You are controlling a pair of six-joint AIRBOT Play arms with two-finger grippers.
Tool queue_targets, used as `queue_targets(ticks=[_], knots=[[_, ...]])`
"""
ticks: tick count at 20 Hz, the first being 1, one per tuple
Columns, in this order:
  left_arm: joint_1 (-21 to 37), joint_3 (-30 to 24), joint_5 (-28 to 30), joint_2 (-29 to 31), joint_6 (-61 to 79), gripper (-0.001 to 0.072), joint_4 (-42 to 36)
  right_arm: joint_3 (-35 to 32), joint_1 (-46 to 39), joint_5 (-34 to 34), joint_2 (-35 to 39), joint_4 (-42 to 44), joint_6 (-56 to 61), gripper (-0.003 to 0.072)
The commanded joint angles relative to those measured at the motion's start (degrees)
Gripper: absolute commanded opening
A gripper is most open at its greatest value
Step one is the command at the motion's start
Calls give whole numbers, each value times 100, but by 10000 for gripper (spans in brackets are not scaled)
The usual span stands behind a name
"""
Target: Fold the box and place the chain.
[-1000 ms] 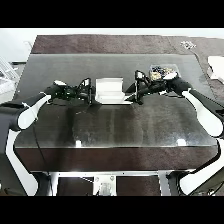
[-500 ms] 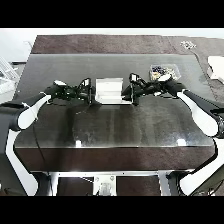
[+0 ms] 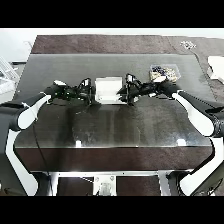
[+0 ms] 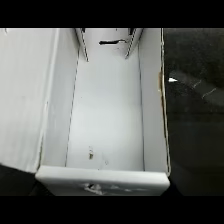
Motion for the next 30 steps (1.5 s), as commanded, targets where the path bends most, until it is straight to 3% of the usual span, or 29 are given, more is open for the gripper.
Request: queue_targets(ticks=[1,2,4,9,14,15,17,19,26,30], knots=[[-2,0,9,4,-2,491,-4,-2,24,-17,-44,48,-57,458],[-2,0,7,4,-2,491,-4,-2,24,-17,-44,48,-87,581],[-2,0,9,4,-2,491,-4,-2,22,-17,-44,48,-96,621],[-2,0,11,2,-2,491,-4,0,0,-11,-17,-70,11,621],[-2,0,9,4,-2,491,-4,0,-201,461,481,-96,1104,614],[-2,0,9,4,-2,491,-4,0,-267,494,595,-136,1314,533],[-2,0,11,4,-2,491,-4,2,-433,654,817,-164,1478,198],[-2,0,11,4,-2,491,-4,2,-608,787,1034,-162,1926,15],[-2,0,11,2,-2,491,-4,-4,-1565,588,1373,-234,5357,15],[-2,0,13,4,-2,491,-4,-2,-1790,442,1252,-1178,6828,14]])
